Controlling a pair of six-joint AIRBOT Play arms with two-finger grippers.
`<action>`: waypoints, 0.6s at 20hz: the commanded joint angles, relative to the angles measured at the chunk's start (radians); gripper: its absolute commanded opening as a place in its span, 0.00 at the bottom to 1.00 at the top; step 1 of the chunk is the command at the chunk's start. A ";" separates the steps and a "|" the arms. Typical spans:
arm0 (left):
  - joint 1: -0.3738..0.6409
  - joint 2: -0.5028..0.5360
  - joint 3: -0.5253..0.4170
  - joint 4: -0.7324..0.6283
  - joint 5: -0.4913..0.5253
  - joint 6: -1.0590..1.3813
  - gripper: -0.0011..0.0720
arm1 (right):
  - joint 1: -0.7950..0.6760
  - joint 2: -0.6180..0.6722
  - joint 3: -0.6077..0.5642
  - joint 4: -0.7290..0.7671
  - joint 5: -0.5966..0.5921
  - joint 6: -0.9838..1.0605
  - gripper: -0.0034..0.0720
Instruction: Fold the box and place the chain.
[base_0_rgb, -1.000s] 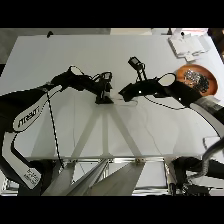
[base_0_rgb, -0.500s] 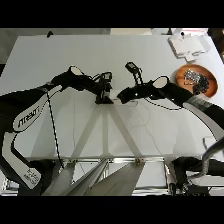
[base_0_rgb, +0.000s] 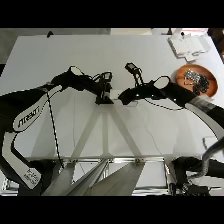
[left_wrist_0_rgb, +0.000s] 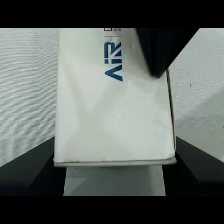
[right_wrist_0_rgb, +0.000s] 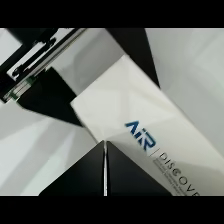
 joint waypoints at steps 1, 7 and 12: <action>0.000 0.000 0.000 0.003 0.002 0.005 0.64 | -0.050 0.065 0.002 0.039 -0.017 -0.002 0.06; 0.001 0.000 0.000 0.003 0.002 0.005 0.64 | -0.196 0.096 -0.028 -0.023 0.092 -0.002 0.05; 0.001 0.000 0.000 0.003 0.002 0.005 0.64 | -0.194 0.066 -0.150 -0.093 0.077 -0.002 0.05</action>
